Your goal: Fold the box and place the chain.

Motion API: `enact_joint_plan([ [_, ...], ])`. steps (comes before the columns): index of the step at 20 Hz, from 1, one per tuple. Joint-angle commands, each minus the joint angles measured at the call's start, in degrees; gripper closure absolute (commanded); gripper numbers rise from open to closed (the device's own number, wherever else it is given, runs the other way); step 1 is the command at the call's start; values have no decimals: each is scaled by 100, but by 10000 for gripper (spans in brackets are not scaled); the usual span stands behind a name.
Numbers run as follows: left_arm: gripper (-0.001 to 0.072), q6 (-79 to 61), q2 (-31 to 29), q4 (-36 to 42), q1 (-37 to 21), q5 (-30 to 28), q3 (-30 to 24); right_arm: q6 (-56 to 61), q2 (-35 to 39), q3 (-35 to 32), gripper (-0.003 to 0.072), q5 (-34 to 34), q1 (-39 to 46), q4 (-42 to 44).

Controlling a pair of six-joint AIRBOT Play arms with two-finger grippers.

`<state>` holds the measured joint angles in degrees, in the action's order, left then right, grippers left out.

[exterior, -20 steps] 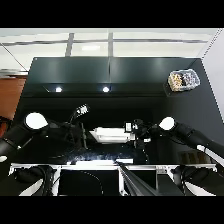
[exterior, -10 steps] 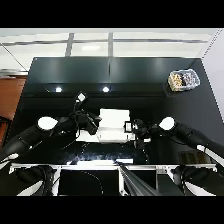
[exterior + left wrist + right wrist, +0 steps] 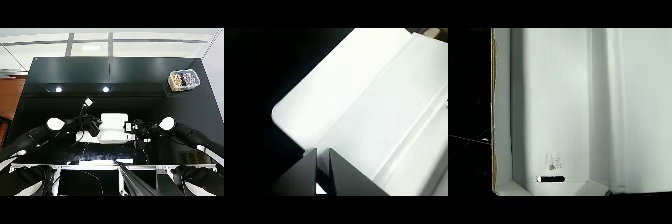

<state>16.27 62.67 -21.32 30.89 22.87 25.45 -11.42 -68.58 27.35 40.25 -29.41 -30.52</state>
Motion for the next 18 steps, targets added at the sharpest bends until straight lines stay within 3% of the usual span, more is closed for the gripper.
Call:
enact_joint_plan([
  [1,568,0,-608,-179,-494,42,0,7,-2,0,425,-4,0,2],
  [4,205,61,-1440,-896,-1220,925,0,7,-2,0,425,-2,0,2],
  [6,65,153,-1746,-1453,-1690,1707,-11,7,-2,0,425,-4,0,2],
  [8,92,-219,-1764,-2033,-1965,2796,-13,7,-2,0,425,-2,0,2],
  [10,88,-448,-1738,-2400,-1954,3272,-83,7,-2,0,425,-2,0,2],
  [14,84,-1064,-1493,-2321,-1639,2938,-448,4,-2,0,425,2,-7,-9],
  [18,84,-1231,-927,-2074,-962,2262,-481,7,-4,0,425,0,-74,-107],
])
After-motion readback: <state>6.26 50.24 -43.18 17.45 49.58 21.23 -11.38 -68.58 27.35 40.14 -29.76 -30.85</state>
